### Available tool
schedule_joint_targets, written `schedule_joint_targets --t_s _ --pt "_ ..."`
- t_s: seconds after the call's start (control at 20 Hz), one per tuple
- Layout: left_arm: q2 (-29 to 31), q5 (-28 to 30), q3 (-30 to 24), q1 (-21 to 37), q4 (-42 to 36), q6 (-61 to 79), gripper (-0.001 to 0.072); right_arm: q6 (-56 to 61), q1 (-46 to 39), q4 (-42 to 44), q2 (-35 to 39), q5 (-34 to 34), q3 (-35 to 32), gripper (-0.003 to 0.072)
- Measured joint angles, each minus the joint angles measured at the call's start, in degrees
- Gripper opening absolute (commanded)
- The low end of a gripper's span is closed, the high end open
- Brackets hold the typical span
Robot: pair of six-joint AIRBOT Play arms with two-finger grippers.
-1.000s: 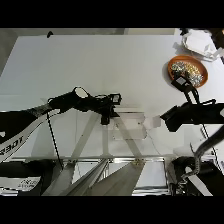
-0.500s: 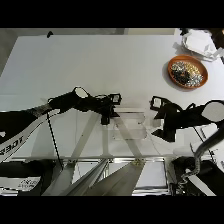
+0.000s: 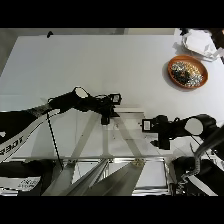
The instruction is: Fold the box and place the chain.
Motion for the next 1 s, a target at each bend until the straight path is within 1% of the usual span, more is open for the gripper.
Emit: schedule_joint_targets --t_s 0.15,0.25,0.55,0.8,1.0 --pt "0.0 0.0 0.0 0.0 0.0 0.0 0.0011 -0.55 3.74 0.52 0.0 -8.52 -3.1 0.0686" --pt "0.0 -0.02 0.0 0.0 0.0 0.0 0.0011 -0.74 5.38 1.07 0.0 -12.68 -4.28 0.0685" --pt "0.0 -0.02 0.0 0.0 -0.02 -0.02 0.0011 0.07 6.91 1.99 0.0 -20.09 -5.35 0.0685" --pt "0.0 0.0 0.0 0.0 -0.02 -0.02 0.0011 0.28 5.92 2.75 1.14 -21.92 -5.33 0.0684" --pt "-0.02 -0.02 0.0 0.0 -0.02 -0.02 0.0011 0.09 3.96 5.9 1.84 -22.05 -4.33 0.0684"
